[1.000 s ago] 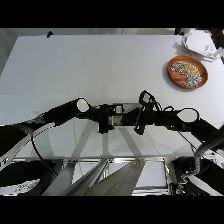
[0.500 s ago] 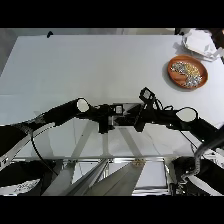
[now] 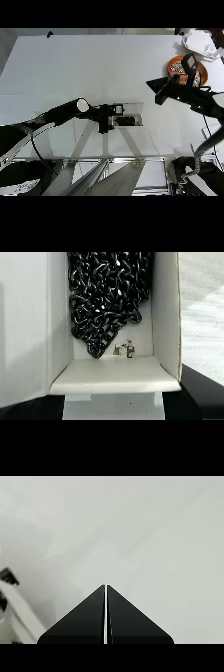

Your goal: Fold the box and place the chain.

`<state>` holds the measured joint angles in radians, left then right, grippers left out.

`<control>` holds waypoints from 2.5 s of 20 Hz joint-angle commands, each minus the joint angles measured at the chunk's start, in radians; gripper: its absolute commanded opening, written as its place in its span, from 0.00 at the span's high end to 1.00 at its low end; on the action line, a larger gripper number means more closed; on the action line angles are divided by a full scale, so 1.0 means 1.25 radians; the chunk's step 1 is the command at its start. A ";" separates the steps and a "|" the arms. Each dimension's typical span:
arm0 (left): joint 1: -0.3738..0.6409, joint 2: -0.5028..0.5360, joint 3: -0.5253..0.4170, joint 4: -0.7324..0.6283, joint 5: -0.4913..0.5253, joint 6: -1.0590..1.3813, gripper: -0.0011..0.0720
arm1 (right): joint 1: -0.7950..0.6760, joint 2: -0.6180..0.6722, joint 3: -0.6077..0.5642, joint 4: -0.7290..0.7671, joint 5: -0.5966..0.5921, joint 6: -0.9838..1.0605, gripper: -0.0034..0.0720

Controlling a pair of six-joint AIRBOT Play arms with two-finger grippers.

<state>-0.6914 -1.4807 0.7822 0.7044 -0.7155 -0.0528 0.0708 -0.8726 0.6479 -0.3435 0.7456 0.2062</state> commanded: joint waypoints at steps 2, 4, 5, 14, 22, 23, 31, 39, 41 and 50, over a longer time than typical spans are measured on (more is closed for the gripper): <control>0.000 0.000 0.001 0.000 0.000 0.000 0.62 | -0.033 -0.186 0.150 -0.052 0.174 0.063 0.94; 0.000 0.000 0.001 0.000 0.000 0.000 0.62 | -0.033 -0.284 0.187 -0.123 0.262 0.092 0.94; 0.000 0.000 0.001 0.000 0.001 0.000 0.62 | -0.033 -0.320 0.189 -0.148 0.314 0.089 0.94; 0.000 0.000 0.001 0.000 0.000 0.000 0.62 | -0.025 -0.357 0.172 -0.224 0.465 0.056 0.94; 0.000 0.000 0.001 0.000 0.001 0.000 0.62 | 0.030 -0.261 0.062 -0.222 0.436 -0.017 0.94; 0.000 0.000 0.001 0.000 0.000 0.000 0.62 | 0.040 -0.261 0.058 -0.222 0.442 -0.017 0.94; 0.000 0.000 0.001 0.000 0.000 0.000 0.62 | 0.077 -0.121 0.009 -0.241 0.354 -0.045 0.49; 0.000 0.000 0.001 0.000 0.000 0.000 0.62 | 0.077 -0.070 -0.068 -0.251 0.231 -0.116 0.59; 0.000 0.000 0.001 0.000 0.000 0.000 0.62 | 0.077 -0.070 -0.068 -0.213 0.234 -0.135 0.57; 0.000 0.000 0.001 0.000 0.000 0.000 0.62 | 0.025 -0.075 0.007 -0.033 0.311 -0.159 0.51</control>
<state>-0.6914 -1.4811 0.7822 0.7044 -0.7151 -0.0528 0.1280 -0.9619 0.6064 -0.4400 1.0668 -0.0002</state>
